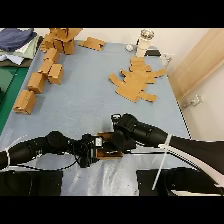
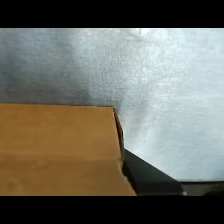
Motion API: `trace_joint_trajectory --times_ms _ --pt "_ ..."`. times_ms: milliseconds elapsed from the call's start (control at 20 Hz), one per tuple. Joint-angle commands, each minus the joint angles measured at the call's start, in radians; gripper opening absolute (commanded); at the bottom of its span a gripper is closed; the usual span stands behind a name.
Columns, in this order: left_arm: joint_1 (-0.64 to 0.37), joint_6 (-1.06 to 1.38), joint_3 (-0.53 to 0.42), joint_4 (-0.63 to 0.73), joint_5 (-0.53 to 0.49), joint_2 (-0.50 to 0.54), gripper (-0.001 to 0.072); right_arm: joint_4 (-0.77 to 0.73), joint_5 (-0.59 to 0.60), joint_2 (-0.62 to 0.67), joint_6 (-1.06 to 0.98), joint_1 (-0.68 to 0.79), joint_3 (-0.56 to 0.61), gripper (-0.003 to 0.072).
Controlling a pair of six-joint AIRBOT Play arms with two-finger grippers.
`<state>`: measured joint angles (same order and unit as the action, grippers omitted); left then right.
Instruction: Fold the box.
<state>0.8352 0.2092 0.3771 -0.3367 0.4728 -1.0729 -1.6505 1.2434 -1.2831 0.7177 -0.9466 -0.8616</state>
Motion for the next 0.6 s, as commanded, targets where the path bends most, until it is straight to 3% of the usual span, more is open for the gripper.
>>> trace_joint_trajectory --times_ms 0,200,400,450,500,550 --pt "0.0 0.0 0.0 0.0 0.0 0.0 0.0524 0.069 0.042 -0.048 -0.067 -0.009 -0.012 0.0364" --pt "0.0 0.0 0.0 0.0 0.0 0.0 0.0524 0.072 0.042 -0.047 -0.064 -0.013 -0.012 0.0003" --pt "0.0 0.0 0.0 0.0 0.0 0.0 0.0524 0.056 0.04 -0.047 -0.051 -0.026 -0.012 0.0004" --pt "0.0 0.0 0.0 0.0 0.0 0.0 0.0524 0.052 0.041 -0.046 -0.051 -0.026 -0.012 0.0136" --pt "0.0 0.0 0.0 0.0 0.0 0.0 0.0524 0.045 0.041 -0.045 -0.051 -0.026 -0.013 0.0373" --pt "0.0 0.0 0.0 0.0 0.0 0.0 0.0524 0.045 0.042 -0.042 -0.051 -0.026 -0.013 0.0421"
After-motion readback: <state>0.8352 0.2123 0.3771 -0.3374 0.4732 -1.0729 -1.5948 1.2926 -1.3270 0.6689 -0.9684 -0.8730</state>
